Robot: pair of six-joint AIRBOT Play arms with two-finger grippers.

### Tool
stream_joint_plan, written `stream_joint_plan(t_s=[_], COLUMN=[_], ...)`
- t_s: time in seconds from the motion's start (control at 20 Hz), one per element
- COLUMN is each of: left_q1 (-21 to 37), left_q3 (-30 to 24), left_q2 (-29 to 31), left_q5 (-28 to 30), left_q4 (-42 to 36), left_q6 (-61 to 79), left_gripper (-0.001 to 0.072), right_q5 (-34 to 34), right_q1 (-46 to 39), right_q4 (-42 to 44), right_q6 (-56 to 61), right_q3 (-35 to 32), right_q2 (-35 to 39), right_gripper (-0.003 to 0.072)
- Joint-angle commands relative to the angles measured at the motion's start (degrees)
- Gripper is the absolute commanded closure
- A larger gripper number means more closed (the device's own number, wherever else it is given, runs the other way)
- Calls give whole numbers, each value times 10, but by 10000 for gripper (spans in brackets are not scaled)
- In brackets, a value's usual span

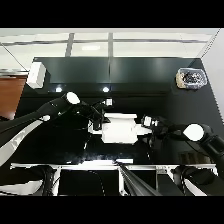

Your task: Fold the box and place the chain.

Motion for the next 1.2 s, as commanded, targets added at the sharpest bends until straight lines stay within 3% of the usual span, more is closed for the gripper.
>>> stream_joint_plan(t_s=[0.0, 0.25, 0.55, 0.8, 1.15], left_q1=[-3, -3, -3, -3, -3], left_q3=[-1, -1, -1, -1, -1], left_q2=[-4, -4, -4, -3, -3], left_q5=[23, 21, 16, 17, 17], left_q4=[8, 8, 8, 12, 17], left_q6=[5, 5, 5, 5, 5], left_gripper=[688, 688, 687, 687, 687], right_q5=[-14, -59, -179, -166, -99], right_q1=[30, 82, 133, 100, 27], right_q4=[-2, 19, 106, 38, 101], right_q6=[-34, -48, -47, -47, -75], right_q3=[-18, -18, -12, 42, 64], right_q2=[-3, -50, -77, -77, -86], right_gripper=[55, 55, 56, 56, 56])
